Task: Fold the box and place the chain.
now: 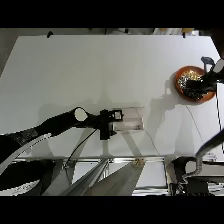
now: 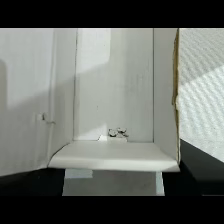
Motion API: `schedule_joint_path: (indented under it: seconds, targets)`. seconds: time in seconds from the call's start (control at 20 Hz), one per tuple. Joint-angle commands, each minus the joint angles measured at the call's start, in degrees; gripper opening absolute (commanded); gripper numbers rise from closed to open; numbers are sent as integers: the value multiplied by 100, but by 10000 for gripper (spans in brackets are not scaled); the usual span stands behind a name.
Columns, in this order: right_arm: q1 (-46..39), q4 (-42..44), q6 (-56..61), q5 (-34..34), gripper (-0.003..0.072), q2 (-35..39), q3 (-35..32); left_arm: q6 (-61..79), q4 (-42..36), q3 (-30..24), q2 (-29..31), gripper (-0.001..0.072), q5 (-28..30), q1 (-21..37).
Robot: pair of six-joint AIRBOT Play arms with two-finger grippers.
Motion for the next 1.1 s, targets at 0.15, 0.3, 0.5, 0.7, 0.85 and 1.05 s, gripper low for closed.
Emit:
schedule_joint_path:
  seconds: [0.15, 0.3, 0.5, 0.7, 0.85, 1.05]
  targets:
    - [-7, 63, 22, -101, 38, -225, 2, 0, 2, -2, 4, 252, 2, 0]
    - [-7, 63, 22, -96, 39, -225, 2, 0, 2, -2, 4, 252, 0, 0]
    - [-7, 66, 22, -92, 17, -225, 2, 0, 2, -2, 4, 252, 0, 0]
    - [-7, 92, -72, 83, 17, 68, 2, 0, 2, -2, 2, 252, 2, 0]
    - [-4, 216, -210, 291, 17, 734, 2, 0, 2, -2, 4, 252, 2, 0]
    - [-4, 1110, -778, 1005, 17, 1834, 2, 2, 2, -2, 4, 252, 0, 0]
